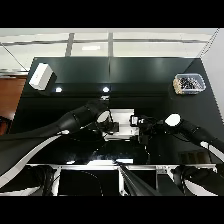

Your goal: Fold the box and place the chain.

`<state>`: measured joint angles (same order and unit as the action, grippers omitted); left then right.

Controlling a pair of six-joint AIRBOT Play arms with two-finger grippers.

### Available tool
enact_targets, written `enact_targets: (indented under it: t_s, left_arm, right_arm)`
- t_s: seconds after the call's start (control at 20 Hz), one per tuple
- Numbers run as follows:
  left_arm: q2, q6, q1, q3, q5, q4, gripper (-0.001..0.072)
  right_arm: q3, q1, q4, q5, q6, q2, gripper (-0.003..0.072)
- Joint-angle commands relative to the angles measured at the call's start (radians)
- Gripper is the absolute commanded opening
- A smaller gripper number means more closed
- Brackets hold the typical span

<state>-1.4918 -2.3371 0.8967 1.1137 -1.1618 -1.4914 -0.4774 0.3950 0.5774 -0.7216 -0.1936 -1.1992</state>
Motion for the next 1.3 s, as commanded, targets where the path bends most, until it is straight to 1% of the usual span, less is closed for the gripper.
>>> enact_targets:
  t_s: [0.0, 0.05, 0.1, 0.15, 0.55, 0.6, 0.65, 0.7, 0.75, 0.95, 1.0, 1.05, 1.1, 1.25]
  left_arm:
    - [-0.021, -0.08, 0.016, 0.009, 0.003, -0.022, 0.0464]
    - [-0.021, -0.08, 0.011, 0.009, 0.004, -0.015, 0.0456]
    - [-0.021, -0.08, 0.007, 0.009, 0.003, -0.011, 0.0339]
    - [-0.021, -0.08, 0.006, 0.009, 0.004, -0.011, 0.0282]
    - [-0.021, -0.08, 0.003, 0.009, 0.005, -0.012, 0.0282]
    - [-0.022, -0.08, 0.003, 0.009, 0.005, -0.012, 0.0272]
    - [-0.022, -0.08, 0.003, 0.009, 0.005, -0.011, 0.0217]
    - [-0.022, -0.08, 0.003, 0.009, 0.005, -0.012, 0.0091]
    - [-0.022, -0.08, 0.003, 0.009, 0.005, -0.011, 0.0038]
    - [-0.021, -0.08, 0.003, 0.009, 0.001, -0.011, 0.004]
    - [-0.021, -0.08, 0.003, 0.009, 0.001, -0.011, 0.0143]
    - [-0.021, -0.08, 0.003, 0.009, 0.0, -0.011, 0.0315]
    - [-0.021, -0.08, 0.003, 0.009, -0.001, -0.011, 0.0355]
    - [-0.023, -0.08, 0.003, 0.009, 0.003, -0.015, 0.0356]
  right_arm:
    - [0.0, 0.0, 0.0, 0.0, 0.0, 0.0, 0.0434]
    - [0.0, 0.0, 0.0, 0.0, 0.0, 0.0, 0.0434]
    - [0.0, 0.0, 0.0, 0.0, 0.0, 0.0, 0.0434]
    - [0.0, 0.0, 0.0, 0.0, 0.0, 0.0, 0.0434]
    - [0.0, 0.0, 0.0, 0.0, 0.0, 0.0, 0.0434]
    - [0.0, 0.0, 0.0, 0.0, 0.0, 0.0, 0.0434]
    - [0.0, 0.0, 0.0, 0.0, 0.0, 0.0, 0.0434]
    - [0.0, 0.0, 0.0, 0.0, 0.0, 0.0, 0.0434]
    - [0.0, 0.0, 0.0, 0.0, 0.0, 0.0, 0.0434]
    - [0.0, 0.0, 0.0, 0.0, 0.0, 0.0, 0.0434]
    - [0.0, 0.0, 0.0, 0.0, 0.0, 0.0, 0.0434]
    - [0.0, 0.0, 0.0, 0.0, 0.0, 0.0, 0.0434]
    - [0.0, 0.0, 0.0, 0.0, 0.0, 0.0, 0.0434]
    - [0.0, 0.0, 0.0, 0.0, 0.0, 0.0, 0.0434]
